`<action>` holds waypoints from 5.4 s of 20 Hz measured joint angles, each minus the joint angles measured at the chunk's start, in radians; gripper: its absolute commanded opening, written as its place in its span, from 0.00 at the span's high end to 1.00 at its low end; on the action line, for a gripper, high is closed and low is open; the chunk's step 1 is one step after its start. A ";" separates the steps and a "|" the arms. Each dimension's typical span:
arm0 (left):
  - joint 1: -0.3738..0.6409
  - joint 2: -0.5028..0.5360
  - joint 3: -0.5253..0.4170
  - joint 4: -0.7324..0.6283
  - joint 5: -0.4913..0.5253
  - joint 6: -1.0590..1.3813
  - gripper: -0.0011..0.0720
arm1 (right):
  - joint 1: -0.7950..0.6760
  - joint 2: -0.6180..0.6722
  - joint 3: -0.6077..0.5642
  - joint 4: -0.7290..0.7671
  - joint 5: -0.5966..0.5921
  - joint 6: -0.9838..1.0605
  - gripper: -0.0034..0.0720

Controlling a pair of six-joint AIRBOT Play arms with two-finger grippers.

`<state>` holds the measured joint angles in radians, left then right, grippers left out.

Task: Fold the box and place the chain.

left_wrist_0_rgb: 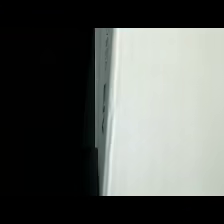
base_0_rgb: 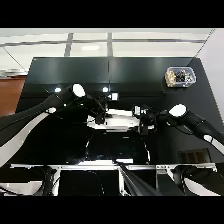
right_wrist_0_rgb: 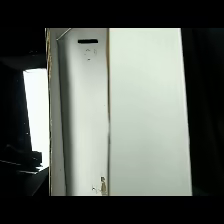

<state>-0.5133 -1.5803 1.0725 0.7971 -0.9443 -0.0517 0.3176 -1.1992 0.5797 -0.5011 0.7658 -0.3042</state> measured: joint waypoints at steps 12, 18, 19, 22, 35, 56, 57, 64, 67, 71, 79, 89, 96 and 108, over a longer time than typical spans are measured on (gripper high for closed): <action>-0.001 0.000 0.000 -0.003 0.017 -0.005 0.95 | -0.021 -0.068 0.000 -0.072 -0.003 -0.006 0.02; -0.001 0.000 0.000 -0.010 0.012 -0.008 0.95 | -0.039 -0.072 -0.001 -0.053 0.000 -0.019 0.02; -0.001 0.000 0.000 -0.013 0.010 -0.008 0.95 | -0.039 -0.073 -0.001 -0.042 -0.001 -0.023 0.02; -0.001 0.000 0.000 -0.020 -0.001 -0.008 0.95 | -0.040 -0.079 -0.001 -0.021 -0.005 -0.031 0.02; -0.001 0.000 0.000 -0.025 -0.009 -0.008 0.95 | -0.041 -0.093 -0.001 -0.043 -0.014 -0.031 0.02; 0.003 0.020 0.032 0.055 -0.114 -0.211 0.16 | -0.041 -0.094 -0.001 -0.058 -0.019 -0.018 0.33; 0.005 0.029 0.046 0.109 -0.146 -0.291 0.16 | -0.041 -0.094 -0.001 -0.058 -0.019 -0.018 0.33; 0.058 0.142 0.080 0.395 -0.420 -0.787 0.65 | -0.041 -0.094 -0.001 -0.058 -0.019 -0.018 0.64; 0.098 0.194 0.077 0.377 -0.514 -0.890 0.95 | -0.041 -0.094 -0.001 -0.058 -0.019 -0.018 0.64; 0.129 0.282 -0.033 0.245 -0.513 -0.941 0.95 | -0.041 -0.094 -0.001 -0.058 -0.019 -0.018 0.64; 0.049 0.474 -0.441 -0.439 -0.016 -0.560 0.95 | -0.041 -0.094 -0.001 -0.058 -0.019 -0.018 0.64; -0.019 0.267 -0.288 -0.453 0.416 -0.480 0.95 | -0.041 -0.094 -0.001 -0.056 -0.018 -0.010 0.64; -0.015 0.146 -0.215 -0.176 0.293 -0.716 0.95 | -0.041 -0.094 -0.001 -0.055 -0.018 -0.005 0.64; 0.184 0.381 -0.286 -0.125 0.089 -0.747 0.94 | -0.041 -0.094 -0.001 -0.053 -0.019 -0.002 0.64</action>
<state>-0.3294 -1.1992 0.7868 0.6720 -0.8551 -0.7990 0.2768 -1.2934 0.5785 -0.5537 0.7464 -0.3058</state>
